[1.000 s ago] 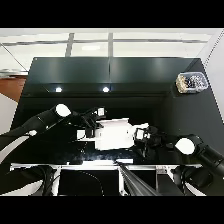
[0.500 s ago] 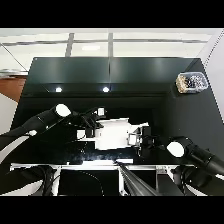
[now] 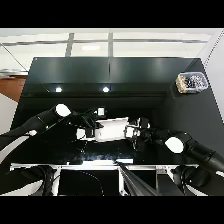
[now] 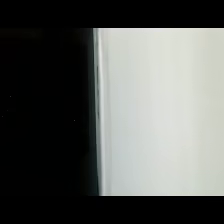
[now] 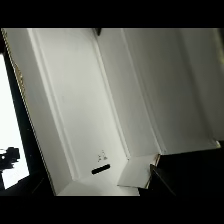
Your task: Fold the box and place the chain.
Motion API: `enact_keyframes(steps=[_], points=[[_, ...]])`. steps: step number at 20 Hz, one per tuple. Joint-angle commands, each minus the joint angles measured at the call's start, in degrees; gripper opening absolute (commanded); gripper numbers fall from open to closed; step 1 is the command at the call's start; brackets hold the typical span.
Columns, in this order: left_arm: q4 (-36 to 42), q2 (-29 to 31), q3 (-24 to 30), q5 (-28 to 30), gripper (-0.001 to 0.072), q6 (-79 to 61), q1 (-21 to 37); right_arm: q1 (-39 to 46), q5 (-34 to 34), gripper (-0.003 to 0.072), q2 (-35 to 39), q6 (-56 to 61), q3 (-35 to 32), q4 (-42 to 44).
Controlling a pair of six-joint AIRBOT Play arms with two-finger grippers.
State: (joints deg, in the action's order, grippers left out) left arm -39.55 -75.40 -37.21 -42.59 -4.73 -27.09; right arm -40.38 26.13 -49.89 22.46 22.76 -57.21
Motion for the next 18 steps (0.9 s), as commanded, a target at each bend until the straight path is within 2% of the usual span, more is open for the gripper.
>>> enact_keyframes(steps=[1,4,9,14,18], points=[[-0.02,0.04,0.04,-0.92,0.0029,0.0,-0.02,4.39,2.27,0.0709,-0.02,1.01,1.42,3.34],[-0.04,0.11,0.04,-3.1,0.0029,0.0,-0.02,6.14,6.23,0.0709,-0.11,-4.26,1.73,8.39],[-0.09,0.46,0.04,-3.06,0.0028,0.0,0.0,6.58,5.31,0.0708,-4.33,-13.31,2.16,13.88],[-0.33,0.46,0.04,-3.08,0.0029,-0.07,0.0,8.63,5.25,0.0708,-8.74,-24.68,4.48,24.11],[-0.35,0.46,0.04,-3.04,0.0028,-0.07,0.0,8.76,11.17,0.0707,-10.91,-32.22,4.48,32.39]])
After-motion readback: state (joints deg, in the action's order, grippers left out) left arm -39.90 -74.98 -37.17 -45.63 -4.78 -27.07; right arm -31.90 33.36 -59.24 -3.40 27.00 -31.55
